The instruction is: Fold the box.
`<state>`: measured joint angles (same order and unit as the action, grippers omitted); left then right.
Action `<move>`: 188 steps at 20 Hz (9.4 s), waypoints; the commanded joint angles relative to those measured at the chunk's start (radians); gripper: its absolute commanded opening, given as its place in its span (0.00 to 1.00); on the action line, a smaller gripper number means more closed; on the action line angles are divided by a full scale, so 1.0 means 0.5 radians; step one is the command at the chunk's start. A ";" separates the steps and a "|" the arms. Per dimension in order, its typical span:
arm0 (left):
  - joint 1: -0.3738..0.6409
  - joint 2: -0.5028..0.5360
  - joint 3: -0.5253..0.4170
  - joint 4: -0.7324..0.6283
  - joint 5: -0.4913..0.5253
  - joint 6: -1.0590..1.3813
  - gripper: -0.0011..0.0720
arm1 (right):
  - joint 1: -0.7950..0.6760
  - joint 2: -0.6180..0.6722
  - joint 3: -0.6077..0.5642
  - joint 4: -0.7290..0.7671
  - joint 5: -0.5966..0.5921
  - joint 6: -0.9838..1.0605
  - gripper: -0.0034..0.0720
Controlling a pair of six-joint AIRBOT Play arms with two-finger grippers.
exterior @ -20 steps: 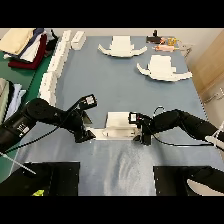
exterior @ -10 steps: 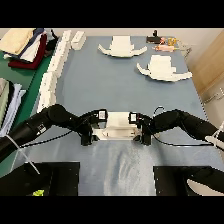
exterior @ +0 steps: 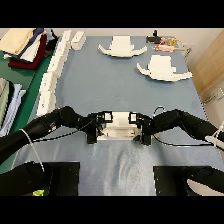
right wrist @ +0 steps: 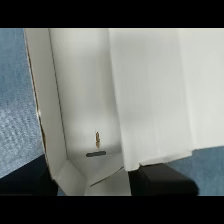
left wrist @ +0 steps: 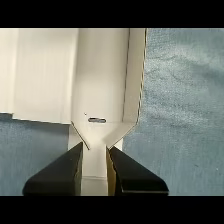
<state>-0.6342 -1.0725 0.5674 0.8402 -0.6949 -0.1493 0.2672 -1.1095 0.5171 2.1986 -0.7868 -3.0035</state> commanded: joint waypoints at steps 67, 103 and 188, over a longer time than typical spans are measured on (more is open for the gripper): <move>0.286 0.113 -0.093 -0.066 -0.206 -2.512 0.64 | 0.001 -0.001 0.002 0.000 0.001 0.001 0.72; -0.702 -0.468 0.810 1.354 -0.660 -4.413 0.64 | 0.001 -0.001 0.002 0.000 0.001 0.001 0.72; 0.079 -0.071 -0.030 -0.050 0.019 0.196 0.96 | 0.001 -0.001 0.002 -0.001 0.000 0.001 0.72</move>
<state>-0.5709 -1.0653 0.5598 0.9020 -0.7719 -0.1833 0.2672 -1.1095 0.5175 2.1983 -0.7868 -3.0032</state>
